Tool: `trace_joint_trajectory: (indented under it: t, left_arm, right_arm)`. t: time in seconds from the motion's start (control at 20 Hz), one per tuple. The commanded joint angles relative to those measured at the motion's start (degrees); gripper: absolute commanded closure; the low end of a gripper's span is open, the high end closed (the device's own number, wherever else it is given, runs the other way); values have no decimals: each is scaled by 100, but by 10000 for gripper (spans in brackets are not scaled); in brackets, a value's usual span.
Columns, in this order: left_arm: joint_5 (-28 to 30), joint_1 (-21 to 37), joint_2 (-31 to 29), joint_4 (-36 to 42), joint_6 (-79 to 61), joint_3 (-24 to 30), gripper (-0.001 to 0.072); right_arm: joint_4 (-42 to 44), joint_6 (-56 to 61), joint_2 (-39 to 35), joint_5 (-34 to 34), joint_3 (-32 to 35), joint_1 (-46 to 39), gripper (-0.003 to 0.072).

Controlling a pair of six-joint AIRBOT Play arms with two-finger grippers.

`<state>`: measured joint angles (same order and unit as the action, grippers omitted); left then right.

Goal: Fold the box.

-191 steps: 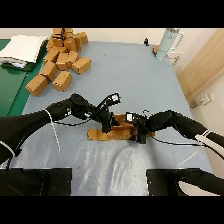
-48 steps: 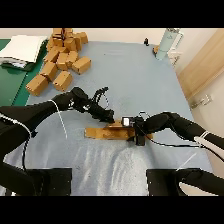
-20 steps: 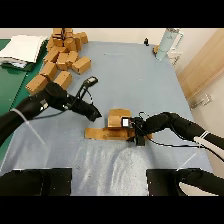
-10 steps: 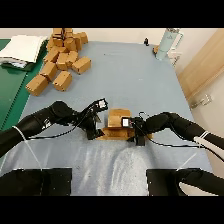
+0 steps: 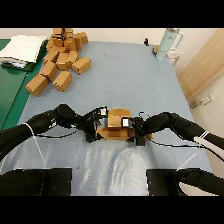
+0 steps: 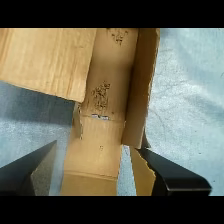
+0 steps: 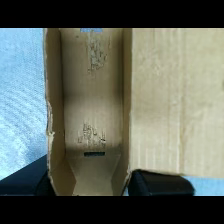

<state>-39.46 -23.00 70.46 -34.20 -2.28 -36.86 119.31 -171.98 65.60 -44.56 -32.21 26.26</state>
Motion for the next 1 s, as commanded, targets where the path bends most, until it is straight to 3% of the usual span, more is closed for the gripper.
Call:
trace_joint_trajectory:
  t: [0.0,0.35,0.5,0.7,0.8,0.85,0.95]
  left_arm:
    - [-7,35,61,-188,-140,2,17]
    - [-24,258,48,-308,-157,2,17]
    - [-249,116,11,-42,-177,2,17]
    - [103,-177,46,306,-431,2,22]
    - [87,-238,46,352,-439,2,277]
    - [83,-240,44,404,-442,2,311]
    - [96,-256,44,544,-481,2,312]
  right_arm:
    - [0,0,4,-2,2,2,168]
    - [0,0,4,-4,2,2,168]
    - [0,0,4,-4,2,2,168]
    - [0,0,4,-4,2,2,168]
    - [-2,0,4,-4,2,2,168]
    - [0,0,4,-4,2,2,168]
    - [0,0,4,-4,2,2,168]
